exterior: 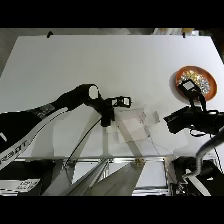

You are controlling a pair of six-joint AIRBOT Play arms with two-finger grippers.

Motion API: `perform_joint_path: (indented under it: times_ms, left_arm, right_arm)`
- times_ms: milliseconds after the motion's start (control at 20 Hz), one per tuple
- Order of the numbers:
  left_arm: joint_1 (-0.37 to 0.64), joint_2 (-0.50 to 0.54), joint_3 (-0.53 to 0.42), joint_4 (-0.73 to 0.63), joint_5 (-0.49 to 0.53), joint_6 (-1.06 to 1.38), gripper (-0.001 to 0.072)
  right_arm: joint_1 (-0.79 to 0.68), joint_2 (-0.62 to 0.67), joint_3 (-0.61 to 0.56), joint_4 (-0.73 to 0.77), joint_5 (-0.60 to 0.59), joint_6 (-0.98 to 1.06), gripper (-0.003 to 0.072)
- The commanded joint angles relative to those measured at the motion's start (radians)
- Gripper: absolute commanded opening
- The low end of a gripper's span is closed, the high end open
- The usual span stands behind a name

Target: Fold the box and place the chain.

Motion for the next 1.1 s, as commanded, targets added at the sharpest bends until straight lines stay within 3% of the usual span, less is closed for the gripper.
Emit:
perform_joint_path:
  times_ms: [0,150,200,250,300,350,450,550,750,900,1050]
  left_arm:
    - [-0.001,0.003,0.0,-0.001,-0.014,-0.003,0.0037]
    - [-0.001,0.03,0.0,-0.002,-0.013,-0.003,0.0016]
    - [-0.001,0.042,0.0,-0.002,-0.009,-0.001,0.01]
    - [0.0,0.051,0.0,-0.003,-0.001,0.0,0.0278]
    - [0.0,0.054,0.0,-0.012,0.004,0.0,0.0369]
    - [0.0,0.053,0.0,-0.032,0.005,0.001,0.0396]
    - [0.0,0.047,0.0,-0.086,0.019,0.005,0.04]
    - [0.001,0.039,0.0,-0.143,0.057,0.008,0.0455]
    - [0.013,0.008,0.0,-0.191,0.079,-0.082,0.0455]
    - [0.126,0.008,0.0,-0.195,0.006,-0.355,0.0503]
    - [0.303,0.001,0.0,-0.373,-0.117,-0.434,0.0514]
  right_arm:
    - [0.0,0.001,0.001,0.001,-0.001,-0.008,0.0398]
    - [0.0,0.001,0.001,0.002,-0.001,-0.014,0.0398]
    - [0.0,0.001,0.001,0.004,-0.001,-0.021,0.0398]
    - [0.0,0.001,0.001,0.004,-0.001,-0.023,0.0398]
    - [0.0,0.001,0.001,0.004,-0.001,-0.023,0.0398]
    - [0.0,0.001,0.001,0.004,-0.001,-0.023,0.0398]
    - [0.0,0.001,0.001,0.004,0.002,-0.023,0.0398]
    - [0.0,0.001,0.001,0.004,0.003,-0.023,0.0398]
    - [0.0,0.001,0.001,0.003,0.011,-0.023,0.0397]
    - [0.0,0.001,0.001,0.003,0.021,-0.023,0.0397]
    - [0.0,0.001,0.001,0.004,0.02,-0.023,0.0397]
